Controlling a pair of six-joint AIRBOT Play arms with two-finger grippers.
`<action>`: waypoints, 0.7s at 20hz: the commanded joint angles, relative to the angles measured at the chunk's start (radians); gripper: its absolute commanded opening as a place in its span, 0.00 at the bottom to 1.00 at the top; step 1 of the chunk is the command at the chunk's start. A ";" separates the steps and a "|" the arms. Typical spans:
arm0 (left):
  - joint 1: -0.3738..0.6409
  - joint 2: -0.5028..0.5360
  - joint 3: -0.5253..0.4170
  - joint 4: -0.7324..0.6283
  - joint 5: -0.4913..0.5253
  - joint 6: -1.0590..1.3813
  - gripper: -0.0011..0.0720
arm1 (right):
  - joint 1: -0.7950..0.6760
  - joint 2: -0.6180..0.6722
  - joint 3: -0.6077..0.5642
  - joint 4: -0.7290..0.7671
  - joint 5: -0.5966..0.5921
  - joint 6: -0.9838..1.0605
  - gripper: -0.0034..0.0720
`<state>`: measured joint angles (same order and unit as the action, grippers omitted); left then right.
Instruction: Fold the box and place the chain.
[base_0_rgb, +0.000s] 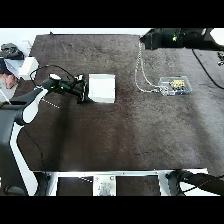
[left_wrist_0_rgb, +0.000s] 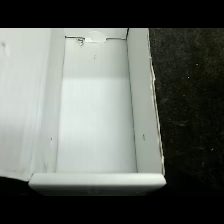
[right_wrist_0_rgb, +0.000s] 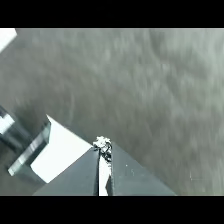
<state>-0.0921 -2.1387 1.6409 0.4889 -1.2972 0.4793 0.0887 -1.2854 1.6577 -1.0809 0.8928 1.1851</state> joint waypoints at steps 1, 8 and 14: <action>0.000 0.000 0.000 0.000 0.000 0.000 0.57 | 0.035 0.003 0.079 0.023 -0.074 -0.029 0.03; 0.000 0.000 0.000 0.000 0.000 0.000 0.57 | 0.090 0.003 0.117 0.023 -0.278 -0.042 0.03; 0.000 0.000 0.000 0.000 0.000 0.000 0.57 | 0.149 -0.047 0.116 0.005 -0.164 -0.041 0.03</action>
